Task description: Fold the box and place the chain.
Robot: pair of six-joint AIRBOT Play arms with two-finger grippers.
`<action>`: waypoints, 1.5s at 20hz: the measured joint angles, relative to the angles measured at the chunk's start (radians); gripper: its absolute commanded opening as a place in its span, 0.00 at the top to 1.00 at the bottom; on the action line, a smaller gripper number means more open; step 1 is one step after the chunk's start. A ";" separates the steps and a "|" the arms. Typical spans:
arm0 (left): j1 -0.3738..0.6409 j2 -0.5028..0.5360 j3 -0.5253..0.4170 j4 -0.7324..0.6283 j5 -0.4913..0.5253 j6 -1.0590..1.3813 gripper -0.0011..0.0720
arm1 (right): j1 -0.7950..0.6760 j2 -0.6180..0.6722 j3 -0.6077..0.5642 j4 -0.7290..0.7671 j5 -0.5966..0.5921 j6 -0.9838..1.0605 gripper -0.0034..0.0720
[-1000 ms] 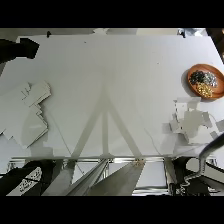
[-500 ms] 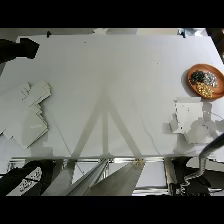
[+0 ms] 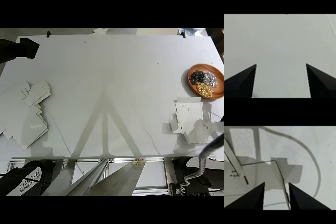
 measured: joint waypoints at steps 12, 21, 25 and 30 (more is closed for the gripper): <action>0.000 0.000 0.000 0.000 0.000 0.000 0.03 | 0.002 -0.064 0.000 0.033 0.111 -0.016 0.93; 0.000 0.000 0.000 0.000 0.000 0.000 0.03 | 0.182 0.050 0.000 0.491 0.135 -0.089 0.94; 0.000 0.000 0.000 0.000 0.000 0.000 0.03 | 0.376 0.092 0.000 0.623 0.098 -0.103 0.94; 0.000 0.000 0.000 0.000 0.000 0.000 0.03 | 0.610 0.113 0.000 0.791 -0.028 -0.151 0.94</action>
